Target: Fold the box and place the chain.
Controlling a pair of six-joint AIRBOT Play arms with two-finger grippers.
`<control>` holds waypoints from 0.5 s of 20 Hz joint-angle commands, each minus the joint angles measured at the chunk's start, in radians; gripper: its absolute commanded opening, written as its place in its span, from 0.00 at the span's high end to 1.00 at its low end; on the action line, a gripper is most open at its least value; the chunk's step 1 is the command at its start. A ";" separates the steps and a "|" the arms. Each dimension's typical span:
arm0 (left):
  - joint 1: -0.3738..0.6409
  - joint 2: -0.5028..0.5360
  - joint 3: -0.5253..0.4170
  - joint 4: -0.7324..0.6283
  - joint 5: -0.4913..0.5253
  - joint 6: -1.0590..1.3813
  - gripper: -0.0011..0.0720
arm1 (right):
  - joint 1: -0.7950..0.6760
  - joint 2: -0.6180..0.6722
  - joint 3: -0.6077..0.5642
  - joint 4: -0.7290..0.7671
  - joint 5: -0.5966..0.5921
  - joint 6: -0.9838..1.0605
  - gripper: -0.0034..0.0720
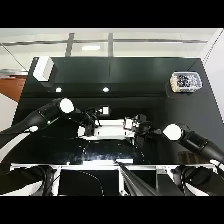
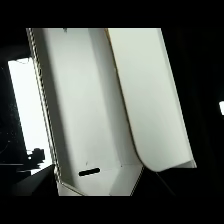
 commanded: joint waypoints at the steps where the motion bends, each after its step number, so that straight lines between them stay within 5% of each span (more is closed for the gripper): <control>1: 0.000 0.002 0.000 0.041 -0.005 0.000 0.95 | 0.001 -0.016 0.001 0.088 0.010 -0.087 0.01; 10: 0.000 0.002 0.000 0.048 0.006 0.000 0.94 | 0.001 -0.149 0.001 0.233 0.050 -0.293 0.01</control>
